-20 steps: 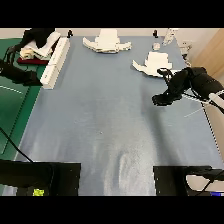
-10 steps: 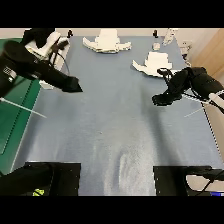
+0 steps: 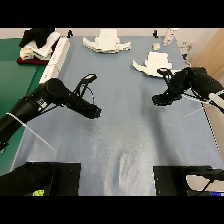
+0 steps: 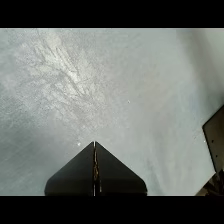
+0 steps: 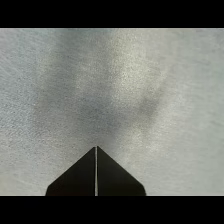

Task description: Fold the box.

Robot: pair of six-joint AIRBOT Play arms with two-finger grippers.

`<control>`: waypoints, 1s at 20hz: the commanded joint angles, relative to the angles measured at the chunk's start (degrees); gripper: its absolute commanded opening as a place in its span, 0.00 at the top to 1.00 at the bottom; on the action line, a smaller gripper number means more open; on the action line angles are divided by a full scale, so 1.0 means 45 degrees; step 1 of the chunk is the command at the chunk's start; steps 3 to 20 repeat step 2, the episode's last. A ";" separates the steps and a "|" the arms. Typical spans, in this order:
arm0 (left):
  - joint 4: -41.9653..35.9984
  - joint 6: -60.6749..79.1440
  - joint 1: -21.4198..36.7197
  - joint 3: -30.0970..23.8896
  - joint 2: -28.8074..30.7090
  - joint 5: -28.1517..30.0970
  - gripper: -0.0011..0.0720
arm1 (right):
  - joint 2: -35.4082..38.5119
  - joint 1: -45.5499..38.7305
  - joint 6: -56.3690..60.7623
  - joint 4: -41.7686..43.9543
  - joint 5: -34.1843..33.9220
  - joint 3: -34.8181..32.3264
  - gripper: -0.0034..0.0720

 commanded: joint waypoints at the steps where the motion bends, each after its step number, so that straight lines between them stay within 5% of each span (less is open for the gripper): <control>1: 0.0000 -0.0044 -0.0282 -0.0350 0.0034 0.0194 0.97 | -0.0010 -0.0005 0.0000 0.0000 0.0005 0.0010 0.93; 20: 0.0000 -0.0039 -0.0282 -0.0350 0.0039 0.0214 0.97 | -0.0010 -0.0005 0.0000 0.0000 0.0005 0.0010 0.93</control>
